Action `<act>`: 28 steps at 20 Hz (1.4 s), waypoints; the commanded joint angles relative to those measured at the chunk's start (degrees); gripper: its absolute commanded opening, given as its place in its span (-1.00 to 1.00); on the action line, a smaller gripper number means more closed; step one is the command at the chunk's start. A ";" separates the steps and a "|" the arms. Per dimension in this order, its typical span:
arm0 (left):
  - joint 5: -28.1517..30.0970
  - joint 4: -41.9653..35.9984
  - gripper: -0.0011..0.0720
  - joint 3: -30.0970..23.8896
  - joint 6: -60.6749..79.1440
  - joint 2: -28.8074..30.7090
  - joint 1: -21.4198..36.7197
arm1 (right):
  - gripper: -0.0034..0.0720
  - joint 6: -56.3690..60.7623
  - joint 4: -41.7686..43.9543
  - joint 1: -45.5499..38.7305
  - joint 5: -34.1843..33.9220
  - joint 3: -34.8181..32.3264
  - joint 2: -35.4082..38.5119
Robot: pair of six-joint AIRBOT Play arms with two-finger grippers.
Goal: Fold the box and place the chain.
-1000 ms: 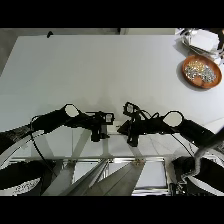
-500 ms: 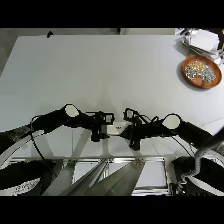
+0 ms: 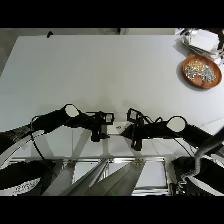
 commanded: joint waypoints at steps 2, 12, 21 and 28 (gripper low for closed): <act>0.02 0.04 -0.27 -0.02 0.09 0.02 0.02 | -0.90 -0.44 0.37 -5.92 4.09 0.02 5.05; 0.02 0.04 -0.27 -0.02 0.09 0.02 0.02 | -0.90 -3.26 -2.43 -10.88 7.93 -0.28 -3.58; 0.00 0.04 -0.27 -0.02 0.09 0.02 0.02 | -0.90 -3.21 -4.98 -10.88 6.75 -2.34 -4.70; 0.02 0.04 -0.27 -0.02 0.09 0.02 0.02 | -0.90 -3.23 -0.72 -10.88 5.84 -0.26 -1.14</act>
